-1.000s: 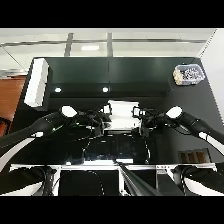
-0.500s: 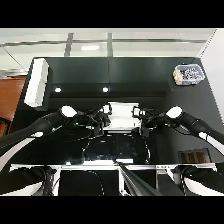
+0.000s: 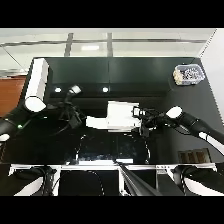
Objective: Fold the box and place the chain.
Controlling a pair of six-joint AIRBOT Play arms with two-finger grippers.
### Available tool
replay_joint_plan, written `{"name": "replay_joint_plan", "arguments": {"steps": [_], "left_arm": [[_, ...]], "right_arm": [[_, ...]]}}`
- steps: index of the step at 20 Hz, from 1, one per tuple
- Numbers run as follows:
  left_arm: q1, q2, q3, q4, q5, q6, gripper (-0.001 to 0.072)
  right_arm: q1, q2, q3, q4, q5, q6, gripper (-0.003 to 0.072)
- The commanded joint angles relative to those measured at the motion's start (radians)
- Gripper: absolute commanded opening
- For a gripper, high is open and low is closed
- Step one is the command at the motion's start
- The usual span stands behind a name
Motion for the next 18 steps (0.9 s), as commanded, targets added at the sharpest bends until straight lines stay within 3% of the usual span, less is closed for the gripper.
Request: {"name": "replay_joint_plan", "arguments": {"steps": [1, 3, 6, 10, 14, 18], "left_arm": [[0.173, 0.011, -0.002, 0.080, -0.116, -0.554, 0.0022], [0.261, -0.065, -0.002, 0.011, -0.188, -0.657, 0.0022], [0.321, -0.196, -0.002, -0.230, -0.275, -0.554, 0.0021], [0.251, -0.325, -0.001, -0.284, -0.204, -0.565, 0.0021], [0.157, -0.374, 0.001, -0.339, -0.114, -0.572, 0.0021], [0.047, -0.396, 0.001, -0.431, -0.130, -0.431, 0.0021]], "right_arm": [[0.000, 0.000, 0.001, 0.000, 0.001, 0.000, 0.0126], [0.000, 0.000, 0.001, 0.000, 0.001, 0.000, 0.0126], [0.000, 0.000, 0.001, 0.000, 0.001, 0.000, 0.0126], [0.000, 0.000, 0.001, 0.000, 0.001, 0.000, 0.0126], [0.000, 0.000, 0.001, 0.000, 0.001, 0.000, 0.0126], [0.000, 0.000, 0.001, 0.000, 0.001, 0.000, 0.0126]]}}
